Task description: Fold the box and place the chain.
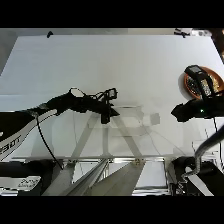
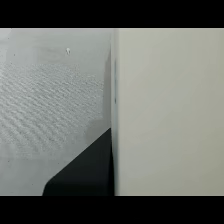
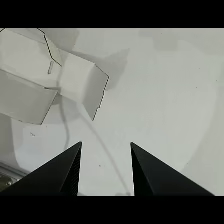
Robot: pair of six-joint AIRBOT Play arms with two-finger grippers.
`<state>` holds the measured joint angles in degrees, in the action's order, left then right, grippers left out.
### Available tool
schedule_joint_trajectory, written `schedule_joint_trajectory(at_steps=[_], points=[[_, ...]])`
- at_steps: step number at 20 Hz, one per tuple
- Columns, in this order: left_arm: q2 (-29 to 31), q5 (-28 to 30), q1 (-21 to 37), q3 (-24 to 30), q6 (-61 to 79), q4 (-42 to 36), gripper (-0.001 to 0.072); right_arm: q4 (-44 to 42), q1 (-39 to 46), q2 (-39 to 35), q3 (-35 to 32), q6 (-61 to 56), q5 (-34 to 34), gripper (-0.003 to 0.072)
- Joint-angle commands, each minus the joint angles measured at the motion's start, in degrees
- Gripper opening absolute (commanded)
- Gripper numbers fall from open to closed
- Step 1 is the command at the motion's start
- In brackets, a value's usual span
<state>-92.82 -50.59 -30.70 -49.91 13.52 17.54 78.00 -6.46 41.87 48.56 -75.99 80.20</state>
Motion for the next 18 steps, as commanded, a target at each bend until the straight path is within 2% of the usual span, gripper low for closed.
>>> schedule_joint_trajectory(at_steps=[1,18], points=[[-0.33,0.26,-0.04,0.02,0.02,-0.13,0.0007,-0.02,0.04,-0.04,-0.02,0.00,-0.33,0.0343],[-0.33,0.24,-0.09,0.02,0.02,-0.09,0.0012,-0.42,0.04,-0.02,-0.02,1.49,-2.93,0.0343]])
